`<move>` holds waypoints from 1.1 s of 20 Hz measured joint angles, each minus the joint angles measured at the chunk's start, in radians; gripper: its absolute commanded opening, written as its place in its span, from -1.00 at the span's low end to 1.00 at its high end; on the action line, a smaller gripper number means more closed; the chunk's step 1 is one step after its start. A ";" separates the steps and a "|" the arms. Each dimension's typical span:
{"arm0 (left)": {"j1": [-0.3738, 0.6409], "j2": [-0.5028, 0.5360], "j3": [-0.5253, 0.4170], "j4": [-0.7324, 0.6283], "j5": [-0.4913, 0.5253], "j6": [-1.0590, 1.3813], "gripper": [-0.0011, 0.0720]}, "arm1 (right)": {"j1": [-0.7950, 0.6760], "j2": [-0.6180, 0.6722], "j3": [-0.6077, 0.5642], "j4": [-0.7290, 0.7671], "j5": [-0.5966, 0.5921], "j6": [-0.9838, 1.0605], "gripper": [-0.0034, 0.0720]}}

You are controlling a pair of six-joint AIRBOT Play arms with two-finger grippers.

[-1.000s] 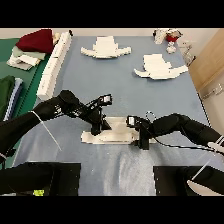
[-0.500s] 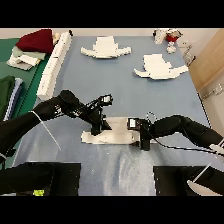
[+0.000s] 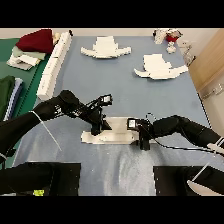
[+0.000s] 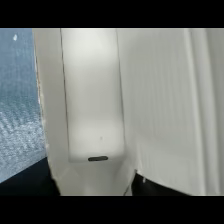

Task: Fold the box.

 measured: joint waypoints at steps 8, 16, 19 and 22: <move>0.000 0.000 0.000 0.000 0.000 0.000 -0.94 | 0.000 -0.013 0.000 0.000 -0.005 -0.001 0.39; 0.000 0.000 0.000 0.000 -0.001 0.000 -0.94 | 0.000 -0.014 0.000 -0.004 -0.029 0.000 0.39; 0.000 0.000 0.000 0.000 -0.001 0.000 -0.94 | 0.000 -0.014 0.000 -0.005 -0.033 0.000 0.40; 0.000 0.000 0.000 0.000 0.000 0.000 -0.94 | 0.000 -0.014 -0.001 -0.013 -0.046 -0.001 0.78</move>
